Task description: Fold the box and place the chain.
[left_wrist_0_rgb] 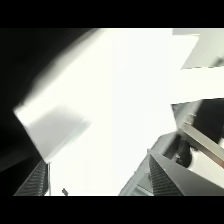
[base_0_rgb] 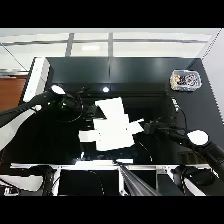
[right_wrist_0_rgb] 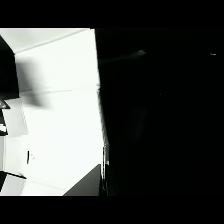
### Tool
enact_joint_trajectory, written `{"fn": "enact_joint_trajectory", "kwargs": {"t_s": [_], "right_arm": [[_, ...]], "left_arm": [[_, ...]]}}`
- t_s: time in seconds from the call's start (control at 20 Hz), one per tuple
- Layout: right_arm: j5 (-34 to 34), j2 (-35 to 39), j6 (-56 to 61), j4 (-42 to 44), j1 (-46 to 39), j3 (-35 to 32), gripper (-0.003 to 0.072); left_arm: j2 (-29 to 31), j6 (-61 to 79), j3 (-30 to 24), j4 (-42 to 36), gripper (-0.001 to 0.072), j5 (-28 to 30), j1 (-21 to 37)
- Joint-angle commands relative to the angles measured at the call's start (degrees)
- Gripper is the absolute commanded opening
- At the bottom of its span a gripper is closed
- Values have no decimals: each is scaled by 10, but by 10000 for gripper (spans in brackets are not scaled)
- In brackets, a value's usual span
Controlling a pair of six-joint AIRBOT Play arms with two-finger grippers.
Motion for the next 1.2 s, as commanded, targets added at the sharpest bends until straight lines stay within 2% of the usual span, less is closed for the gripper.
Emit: {"fn": "enact_joint_trajectory", "kwargs": {"t_s": [0.0,0.1,0.15,0.2,0.25,0.35,0.4,0.45,0.5,0.55,0.6,0.75,0.85,0.95,1.05,1.15], "right_arm": [[7,0,3,-2,2,0,17],[11,0,3,-2,2,0,17],[14,0,3,-2,2,0,17],[16,0,3,-2,2,0,17],[16,0,3,-7,2,0,17],[17,0,4,-28,2,0,17],[18,0,4,-27,1,0,18],[17,0,4,-28,0,0,19],[14,0,4,-28,0,0,110],[13,0,5,-28,0,0,463],[30,0,-11,-44,-5,4,702],[214,1,-40,-275,-75,82,702],[289,1,-43,-366,-124,137,702],[296,1,-49,-425,-152,166,702],[288,0,-82,-444,-158,166,702],[269,0,-84,-451,-158,166,702]], "left_arm": [[-32,120,15,-20,693,-71,-12],[-45,147,37,41,681,-129,-21],[-48,147,43,63,572,-135,-22],[-49,156,44,71,366,-137,-21],[-49,172,44,71,273,-138,-19],[-49,184,44,73,260,-141,-15],[-48,205,44,79,112,-142,-16],[-48,236,46,79,25,-151,-20],[-46,240,47,79,25,-148,-27],[-41,240,47,80,24,-137,-33],[-32,239,47,82,23,-122,-37],[19,241,37,88,21,-59,-48],[84,271,-1,77,21,22,-67],[164,370,-66,17,23,132,-100],[204,532,-106,22,23,226,-148],[202,608,-112,58,26,252,-180]]}}
